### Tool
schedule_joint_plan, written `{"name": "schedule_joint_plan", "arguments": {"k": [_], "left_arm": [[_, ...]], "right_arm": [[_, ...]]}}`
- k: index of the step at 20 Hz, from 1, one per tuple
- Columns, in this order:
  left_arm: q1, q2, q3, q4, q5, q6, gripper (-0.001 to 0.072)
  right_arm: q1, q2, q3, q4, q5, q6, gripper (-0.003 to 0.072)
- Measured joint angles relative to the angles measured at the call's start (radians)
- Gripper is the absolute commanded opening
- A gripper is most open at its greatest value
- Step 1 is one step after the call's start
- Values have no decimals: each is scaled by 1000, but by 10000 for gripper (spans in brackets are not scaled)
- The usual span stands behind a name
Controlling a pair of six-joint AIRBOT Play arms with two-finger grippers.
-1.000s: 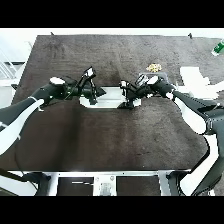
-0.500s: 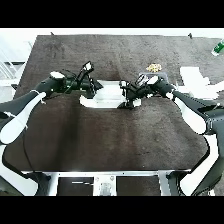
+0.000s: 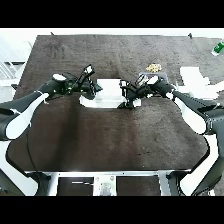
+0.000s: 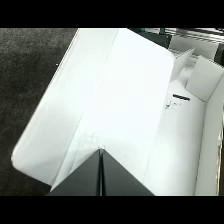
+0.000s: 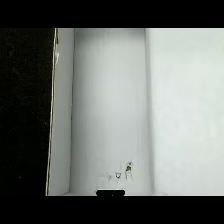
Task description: Fold the box and place the chain.
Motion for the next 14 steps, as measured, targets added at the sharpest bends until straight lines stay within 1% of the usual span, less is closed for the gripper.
{"name": "schedule_joint_plan", "arguments": {"k": [6, 14], "left_arm": [[0, -6, 0, 6, 2, 0, 16], [0, -6, 1, 72, 23, -19, 17]], "right_arm": [[0, 0, 0, 0, 0, 0, 515], [0, 0, 0, 0, 0, -1, 515]]}}
